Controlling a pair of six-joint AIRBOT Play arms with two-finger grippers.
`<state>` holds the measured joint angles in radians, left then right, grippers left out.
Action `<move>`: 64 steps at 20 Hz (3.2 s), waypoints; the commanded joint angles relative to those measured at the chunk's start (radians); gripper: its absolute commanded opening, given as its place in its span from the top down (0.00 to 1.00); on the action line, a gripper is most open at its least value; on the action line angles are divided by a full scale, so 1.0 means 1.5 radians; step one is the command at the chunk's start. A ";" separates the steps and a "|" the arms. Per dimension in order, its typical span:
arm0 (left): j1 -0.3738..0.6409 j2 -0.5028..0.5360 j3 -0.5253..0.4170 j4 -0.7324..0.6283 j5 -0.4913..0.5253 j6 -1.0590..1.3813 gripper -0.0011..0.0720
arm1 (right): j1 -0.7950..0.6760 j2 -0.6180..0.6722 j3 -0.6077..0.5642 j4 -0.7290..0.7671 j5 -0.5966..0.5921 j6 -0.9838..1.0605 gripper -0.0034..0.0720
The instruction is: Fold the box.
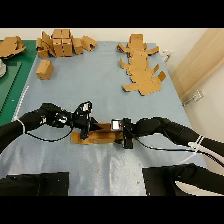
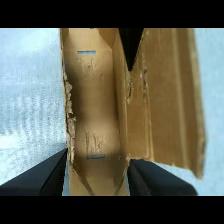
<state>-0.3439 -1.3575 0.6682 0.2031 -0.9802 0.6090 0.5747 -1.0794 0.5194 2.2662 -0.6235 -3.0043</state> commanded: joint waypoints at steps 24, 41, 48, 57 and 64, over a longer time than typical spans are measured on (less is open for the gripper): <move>0.001 0.000 0.000 -0.001 0.001 0.000 0.97 | 0.009 -0.037 0.001 0.006 0.027 0.000 0.22; 0.001 0.001 0.000 -0.001 0.000 0.000 0.97 | 0.009 -0.054 0.001 0.006 0.026 0.000 0.38; 0.001 0.000 0.000 -0.001 0.001 0.000 0.97 | 0.009 -0.054 0.001 -0.001 0.026 0.000 0.37; 0.001 0.001 0.000 -0.001 0.001 0.000 0.97 | 0.009 -0.054 0.001 -0.001 0.026 0.000 0.37; 0.001 0.000 0.000 -0.016 0.010 0.000 0.97 | 0.009 -0.054 0.001 -0.002 0.026 0.000 0.37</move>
<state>-0.3439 -1.3575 0.6682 0.1898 -0.9714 0.6094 0.5869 -1.1591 0.5209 2.2635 -0.5842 -3.0035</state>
